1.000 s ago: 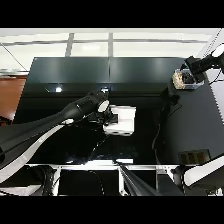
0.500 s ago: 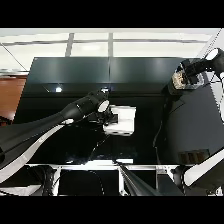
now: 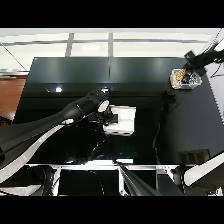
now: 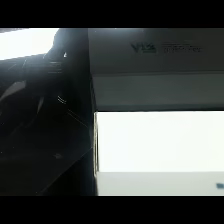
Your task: Fold the box and place the chain.
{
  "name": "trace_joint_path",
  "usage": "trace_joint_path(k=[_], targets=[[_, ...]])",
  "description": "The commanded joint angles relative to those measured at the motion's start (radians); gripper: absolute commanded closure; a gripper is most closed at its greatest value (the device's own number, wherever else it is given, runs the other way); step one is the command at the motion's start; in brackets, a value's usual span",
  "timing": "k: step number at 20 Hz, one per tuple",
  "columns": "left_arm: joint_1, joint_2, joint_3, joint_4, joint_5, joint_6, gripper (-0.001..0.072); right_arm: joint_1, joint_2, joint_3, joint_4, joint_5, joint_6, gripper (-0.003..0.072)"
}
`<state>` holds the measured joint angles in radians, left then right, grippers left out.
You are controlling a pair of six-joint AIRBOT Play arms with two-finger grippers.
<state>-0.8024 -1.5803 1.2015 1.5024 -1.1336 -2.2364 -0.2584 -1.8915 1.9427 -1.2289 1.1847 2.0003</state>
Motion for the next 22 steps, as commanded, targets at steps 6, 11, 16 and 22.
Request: trace_joint_path(k=[6,11,16,22], targets=[[0.001,0.0,0.0,0.0,0.006,0.0,0.0684,-0.004,0.409,0.139,0.014,-0.018,-0.295,0.0674],[0.001,0.0,0.0,0.0,0.007,0.0,0.0683,-0.003,0.618,0.139,0.085,0.055,-0.369,0.0675],[0.001,0.0,0.0,0.0,0.006,0.0,0.0683,-0.003,0.744,0.134,0.195,0.218,-0.449,0.0675],[0.001,0.0,0.0,0.0,0.007,0.0,0.0683,-0.003,0.822,0.109,0.378,0.413,-0.488,0.0675]])
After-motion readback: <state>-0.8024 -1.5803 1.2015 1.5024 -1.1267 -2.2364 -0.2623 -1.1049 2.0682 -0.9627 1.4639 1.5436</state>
